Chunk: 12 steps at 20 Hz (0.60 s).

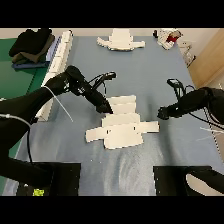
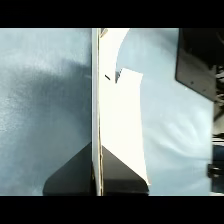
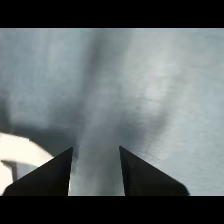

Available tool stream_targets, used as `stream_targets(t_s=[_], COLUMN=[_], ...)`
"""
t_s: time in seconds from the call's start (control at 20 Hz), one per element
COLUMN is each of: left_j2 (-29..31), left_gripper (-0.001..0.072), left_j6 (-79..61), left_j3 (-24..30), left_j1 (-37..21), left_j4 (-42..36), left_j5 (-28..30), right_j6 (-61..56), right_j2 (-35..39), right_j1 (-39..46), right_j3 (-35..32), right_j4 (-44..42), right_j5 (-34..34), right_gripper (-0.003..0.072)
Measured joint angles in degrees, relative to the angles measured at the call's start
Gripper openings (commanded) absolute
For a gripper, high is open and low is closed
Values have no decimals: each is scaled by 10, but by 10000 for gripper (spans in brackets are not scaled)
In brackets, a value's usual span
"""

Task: Fold the box.

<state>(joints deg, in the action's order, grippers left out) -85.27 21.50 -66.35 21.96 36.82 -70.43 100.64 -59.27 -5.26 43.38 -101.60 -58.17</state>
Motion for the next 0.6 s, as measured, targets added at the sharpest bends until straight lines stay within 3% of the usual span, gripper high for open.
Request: stream_targets(t_s=[0.15, 0.45, 0.6], left_j2=[71, 239, 268], left_gripper=[6, 12, 12], left_j6=[-52, -162, -191], left_j3=[72, 268, 315], left_j1=[31, 134, 168], left_j4=[2, -3, -13], left_j5=[72, 329, 388], right_j6=[-55, -109, -117], right_j2=[0, 0, -1], right_j1=[0, 0, 0], right_j3=[16, 23, 24], right_j4=[24, 19, 1], right_j5=[16, 53, 68], right_gripper=[482, 482, 482])
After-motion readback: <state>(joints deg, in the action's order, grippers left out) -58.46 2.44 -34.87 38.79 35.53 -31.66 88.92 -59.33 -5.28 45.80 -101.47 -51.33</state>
